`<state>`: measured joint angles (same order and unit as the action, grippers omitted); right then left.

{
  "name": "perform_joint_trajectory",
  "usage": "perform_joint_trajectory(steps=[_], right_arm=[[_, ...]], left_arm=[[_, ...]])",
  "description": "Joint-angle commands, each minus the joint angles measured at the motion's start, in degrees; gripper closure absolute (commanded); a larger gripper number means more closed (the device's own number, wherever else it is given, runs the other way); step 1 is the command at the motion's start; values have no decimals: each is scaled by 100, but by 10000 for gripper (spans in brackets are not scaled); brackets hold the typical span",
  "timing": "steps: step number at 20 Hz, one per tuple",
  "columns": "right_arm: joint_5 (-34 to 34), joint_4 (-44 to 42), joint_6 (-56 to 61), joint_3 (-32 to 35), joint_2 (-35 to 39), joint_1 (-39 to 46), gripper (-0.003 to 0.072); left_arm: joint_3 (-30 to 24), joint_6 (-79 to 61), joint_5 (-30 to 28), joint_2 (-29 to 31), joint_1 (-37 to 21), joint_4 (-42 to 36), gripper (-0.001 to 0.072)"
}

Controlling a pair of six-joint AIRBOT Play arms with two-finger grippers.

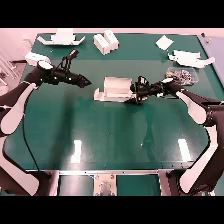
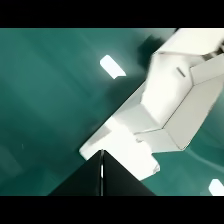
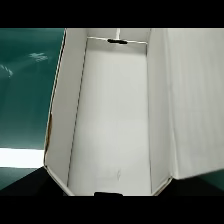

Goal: Fold the box and place the chain.

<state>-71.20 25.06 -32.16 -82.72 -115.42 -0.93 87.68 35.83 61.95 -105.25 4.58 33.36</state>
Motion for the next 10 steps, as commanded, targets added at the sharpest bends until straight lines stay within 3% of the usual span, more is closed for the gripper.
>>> perform_joint_trajectory(steps=[1,10], right_arm=[[0,-2,2,2,2,-4,131],[0,-2,2,2,2,-4,131]], left_arm=[[4,1613,188,-144,-22,435,689],[4,2391,669,-660,-22,264,689]])
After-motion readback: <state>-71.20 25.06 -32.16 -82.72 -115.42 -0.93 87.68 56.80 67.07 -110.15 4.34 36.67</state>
